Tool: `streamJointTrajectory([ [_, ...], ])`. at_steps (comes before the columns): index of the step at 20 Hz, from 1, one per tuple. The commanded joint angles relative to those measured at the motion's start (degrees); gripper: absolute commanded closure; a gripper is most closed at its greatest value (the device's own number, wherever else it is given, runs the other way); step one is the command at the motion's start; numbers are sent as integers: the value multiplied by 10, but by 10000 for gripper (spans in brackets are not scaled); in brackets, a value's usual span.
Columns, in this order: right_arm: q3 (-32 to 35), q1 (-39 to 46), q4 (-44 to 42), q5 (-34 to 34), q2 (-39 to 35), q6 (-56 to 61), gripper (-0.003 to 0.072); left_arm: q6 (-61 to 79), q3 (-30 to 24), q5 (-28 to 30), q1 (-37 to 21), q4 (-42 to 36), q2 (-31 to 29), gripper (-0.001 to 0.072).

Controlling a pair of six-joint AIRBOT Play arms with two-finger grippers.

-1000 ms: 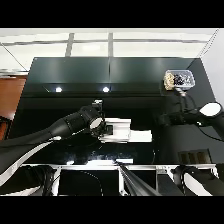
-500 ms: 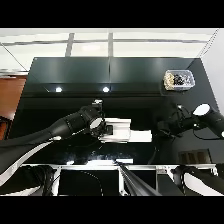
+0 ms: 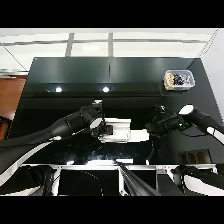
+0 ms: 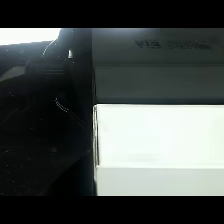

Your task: Fold the box and place the chain.

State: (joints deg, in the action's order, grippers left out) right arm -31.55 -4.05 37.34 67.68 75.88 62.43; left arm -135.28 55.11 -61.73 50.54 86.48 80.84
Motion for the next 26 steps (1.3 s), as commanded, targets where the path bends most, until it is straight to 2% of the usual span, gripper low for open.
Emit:
streamJointTrajectory([
  [1,0,-8,-66,17,4,-88,627,0,0,-2,0,0,0,682],
  [2,0,-8,-80,24,3,-104,594,0,0,-2,0,0,0,682],
  [4,0,-8,-86,28,3,-102,224,0,0,-3,0,0,0,682],
  [5,-1,-8,-87,29,3,-103,70,0,0,-3,0,0,0,682],
  [12,-19,-35,-123,63,3,-106,71,0,0,-3,0,0,0,682],
  [14,-22,-62,-136,45,3,-100,73,0,0,-3,0,0,0,682],
  [16,-35,-92,-116,-8,0,-45,94,0,0,-3,0,0,0,682],
  [17,-48,-110,-90,-41,-7,-2,134,0,0,-3,0,0,0,682],
  [19,-75,-153,-22,-92,-20,93,134,0,0,-3,0,0,0,682],
  [21,-105,-206,70,-107,-23,208,134,0,0,-5,0,0,0,682],
  [24,-156,-297,263,-122,-23,418,135,0,0,-30,0,1,0,682],
  [25,-173,-322,314,-125,-23,473,170,0,0,-31,0,1,0,682],
  [26,-187,-344,354,-125,-23,516,261,0,0,-30,0,1,0,682],
])
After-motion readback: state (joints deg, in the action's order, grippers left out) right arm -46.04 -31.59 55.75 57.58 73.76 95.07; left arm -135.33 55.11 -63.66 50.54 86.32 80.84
